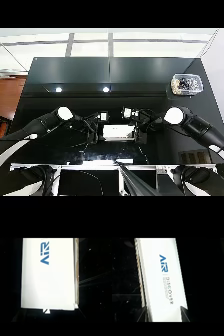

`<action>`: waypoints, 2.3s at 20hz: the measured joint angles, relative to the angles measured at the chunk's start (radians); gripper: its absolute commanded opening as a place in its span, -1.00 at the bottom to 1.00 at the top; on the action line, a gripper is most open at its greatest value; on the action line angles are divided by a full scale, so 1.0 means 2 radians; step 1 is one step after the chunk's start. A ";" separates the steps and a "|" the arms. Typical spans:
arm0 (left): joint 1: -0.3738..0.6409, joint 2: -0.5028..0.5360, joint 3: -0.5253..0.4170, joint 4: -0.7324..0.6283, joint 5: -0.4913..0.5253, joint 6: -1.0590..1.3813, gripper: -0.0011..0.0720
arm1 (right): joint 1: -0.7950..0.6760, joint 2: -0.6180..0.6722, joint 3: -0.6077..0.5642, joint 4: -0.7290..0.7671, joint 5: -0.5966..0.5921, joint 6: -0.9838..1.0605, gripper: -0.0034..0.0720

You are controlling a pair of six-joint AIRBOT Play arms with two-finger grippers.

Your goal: Fold the box and place the chain.

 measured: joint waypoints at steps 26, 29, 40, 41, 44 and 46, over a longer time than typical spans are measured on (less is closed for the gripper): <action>0.000 0.000 0.000 0.000 -0.001 -0.001 0.03 | 0.000 -0.002 0.001 -0.006 0.013 0.024 0.41; 0.000 0.000 0.000 -0.001 -0.001 -0.001 0.03 | 0.000 -0.001 0.001 -0.005 0.011 0.024 0.74; 0.000 0.000 0.000 0.000 0.000 0.001 0.03 | 0.007 -0.001 0.001 -0.008 0.012 0.024 0.74; 0.000 0.000 0.000 0.000 0.001 0.001 0.03 | 0.009 -0.001 0.001 -0.010 0.012 0.024 0.74; 0.000 0.000 0.000 0.001 0.000 0.001 0.03 | 0.013 -0.001 0.001 -0.013 0.016 0.027 0.74; 0.000 0.000 0.000 0.001 0.000 0.001 0.03 | 0.014 -0.001 0.001 -0.014 0.017 0.032 0.74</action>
